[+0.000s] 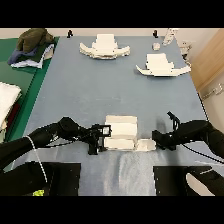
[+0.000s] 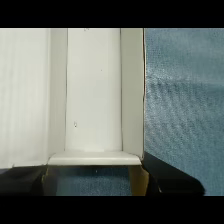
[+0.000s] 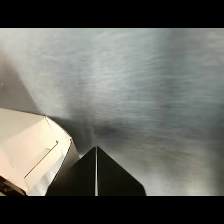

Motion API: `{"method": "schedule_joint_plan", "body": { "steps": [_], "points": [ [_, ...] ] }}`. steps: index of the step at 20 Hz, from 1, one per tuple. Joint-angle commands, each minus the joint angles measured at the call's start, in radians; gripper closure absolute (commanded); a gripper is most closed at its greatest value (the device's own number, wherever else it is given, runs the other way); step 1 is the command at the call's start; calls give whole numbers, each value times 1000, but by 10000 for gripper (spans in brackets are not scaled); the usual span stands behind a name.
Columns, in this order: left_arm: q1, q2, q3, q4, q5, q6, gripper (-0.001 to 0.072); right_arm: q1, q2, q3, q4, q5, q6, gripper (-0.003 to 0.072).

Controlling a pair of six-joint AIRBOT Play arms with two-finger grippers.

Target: Fold the box.

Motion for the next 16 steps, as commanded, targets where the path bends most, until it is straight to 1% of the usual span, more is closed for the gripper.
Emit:
{"method": "schedule_joint_plan", "body": {
  "steps": [1,5,6,7,8,9,11,13,16],
  "points": [
    [1,1,1,0,0,0,198,75,0,27,31,29,-4,686],
    [1,1,1,0,0,0,198,85,0,129,31,-44,-3,685],
    [1,1,1,0,0,0,199,85,0,144,32,-79,-3,639],
    [1,1,1,0,0,0,199,86,0,153,32,-109,-4,484],
    [1,1,1,0,0,0,198,90,0,156,34,-124,-4,352],
    [1,1,1,0,0,0,198,97,0,158,39,-124,-4,337],
    [1,1,1,0,0,0,198,130,0,159,42,-103,-5,337],
    [1,1,1,0,0,0,199,186,0,159,46,-67,-4,193],
    [1,1,1,0,0,0,198,291,0,159,43,23,-2,195]
  ]
}}
